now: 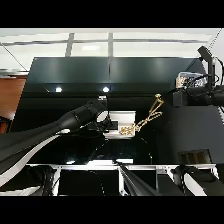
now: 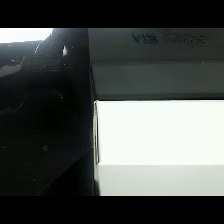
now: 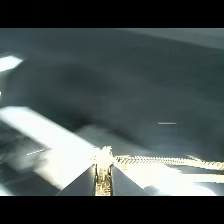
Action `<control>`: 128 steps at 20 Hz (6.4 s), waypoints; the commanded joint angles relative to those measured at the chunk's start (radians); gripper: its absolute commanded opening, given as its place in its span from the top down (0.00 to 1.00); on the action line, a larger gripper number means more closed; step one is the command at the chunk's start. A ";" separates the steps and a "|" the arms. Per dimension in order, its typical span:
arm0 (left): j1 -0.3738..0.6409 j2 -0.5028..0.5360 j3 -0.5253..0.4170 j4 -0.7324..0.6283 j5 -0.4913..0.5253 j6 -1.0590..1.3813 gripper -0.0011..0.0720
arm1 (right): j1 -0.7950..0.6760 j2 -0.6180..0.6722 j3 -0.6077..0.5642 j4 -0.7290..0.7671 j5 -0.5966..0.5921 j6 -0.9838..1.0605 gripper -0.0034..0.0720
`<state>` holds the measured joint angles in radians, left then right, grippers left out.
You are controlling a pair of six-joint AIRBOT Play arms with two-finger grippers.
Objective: Fold the box and place the chain.
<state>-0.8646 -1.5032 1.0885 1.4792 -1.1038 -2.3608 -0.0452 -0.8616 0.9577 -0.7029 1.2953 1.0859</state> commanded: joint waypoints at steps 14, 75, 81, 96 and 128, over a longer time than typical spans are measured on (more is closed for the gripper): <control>0.000 0.000 0.000 0.000 -0.001 0.000 0.95 | 0.285 -0.252 -0.109 0.160 -0.036 -0.116 0.94; 0.000 0.000 0.000 -0.004 -0.001 0.000 0.95 | 0.251 0.000 -0.133 -0.058 -0.143 -0.464 0.94; 0.000 0.000 0.000 -0.004 -0.001 0.000 0.95 | 0.251 0.004 0.084 0.194 -0.010 -0.424 0.94; 0.000 0.000 0.000 -0.004 -0.001 0.000 0.95 | 0.266 -0.058 0.026 0.212 0.029 -0.327 0.94; -0.024 0.250 0.030 0.229 -0.154 0.174 0.21 | -0.065 -0.051 -0.192 -0.035 -0.032 -0.275 0.70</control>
<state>-0.8883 -1.3464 1.1332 1.6196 -1.1542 -2.2784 -0.1085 -0.9131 0.7654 -0.7349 1.2774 0.8120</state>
